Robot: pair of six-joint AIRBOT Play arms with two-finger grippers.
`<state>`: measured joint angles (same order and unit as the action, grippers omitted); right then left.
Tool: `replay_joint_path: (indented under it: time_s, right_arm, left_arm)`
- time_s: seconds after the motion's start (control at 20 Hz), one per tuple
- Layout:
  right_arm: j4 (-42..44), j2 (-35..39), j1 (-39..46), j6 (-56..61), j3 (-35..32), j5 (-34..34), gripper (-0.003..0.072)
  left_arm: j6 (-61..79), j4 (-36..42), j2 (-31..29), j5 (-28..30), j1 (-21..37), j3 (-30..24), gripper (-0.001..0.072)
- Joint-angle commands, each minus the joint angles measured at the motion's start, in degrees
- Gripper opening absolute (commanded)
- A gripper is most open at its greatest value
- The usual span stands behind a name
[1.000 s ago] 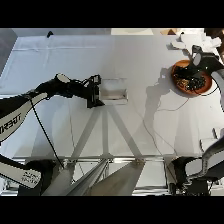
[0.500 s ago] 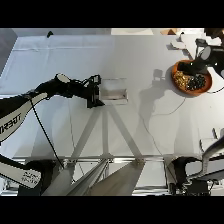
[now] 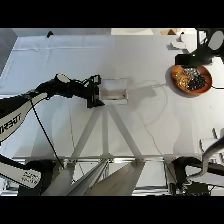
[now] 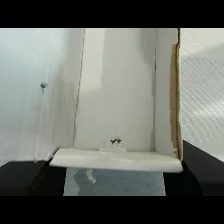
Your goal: Fold the box and place the chain.
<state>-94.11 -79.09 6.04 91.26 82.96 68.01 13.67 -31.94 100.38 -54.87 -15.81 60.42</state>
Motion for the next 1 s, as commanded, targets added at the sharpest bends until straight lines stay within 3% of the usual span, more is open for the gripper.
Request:
replay_joint_path:
  time_s: [0.0,0.35,0.95]
  right_arm:
    - [-0.13,3.87,-6.86,-0.24,-0.04,4.98,0.0007]
    - [-0.07,4.31,-21.42,1.7,-0.11,7.04,0.0007]
    - [7.98,0.35,-31.23,4.83,-0.11,-3.87,0.0009]
  left_arm:
    - [0.02,0.0,0.04,0.02,0.0,0.0,0.0113]
    - [0.02,0.0,0.04,0.02,0.0,0.0,0.0113]
    - [0.02,0.0,0.04,0.02,0.0,0.0,0.0113]
